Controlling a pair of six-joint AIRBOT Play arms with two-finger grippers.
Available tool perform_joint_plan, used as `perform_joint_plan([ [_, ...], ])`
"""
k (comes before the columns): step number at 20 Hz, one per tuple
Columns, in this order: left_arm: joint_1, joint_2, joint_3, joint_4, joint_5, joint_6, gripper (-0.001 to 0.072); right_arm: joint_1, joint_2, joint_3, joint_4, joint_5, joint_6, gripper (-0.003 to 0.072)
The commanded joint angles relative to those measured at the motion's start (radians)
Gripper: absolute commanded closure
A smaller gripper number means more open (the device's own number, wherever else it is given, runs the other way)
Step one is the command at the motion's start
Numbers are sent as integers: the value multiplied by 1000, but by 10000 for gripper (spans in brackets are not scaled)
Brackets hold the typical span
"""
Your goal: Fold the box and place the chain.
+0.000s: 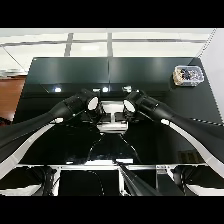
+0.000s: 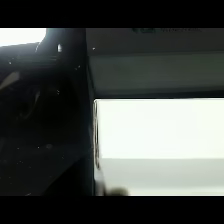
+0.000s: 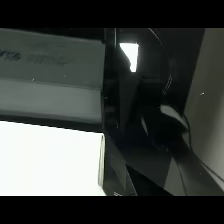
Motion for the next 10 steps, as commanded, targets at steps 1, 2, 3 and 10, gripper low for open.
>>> perform_joint_plan([
  [1, 1, 1, 1, -2, -3, -1, 681, -5, 61, 5, -43, 58, -60, 363],
  [2, 1, 1, 1, -1, 1, -1, 681, -9, 97, 10, -52, 76, -84, 364],
  [3, 1, 1, 1, -1, 4, -1, 681, -11, 145, 10, -59, 89, -109, 364],
  [10, 1, 1, 1, -1, 3, -1, 681, -76, 447, 10, -539, 151, -139, 364],
])
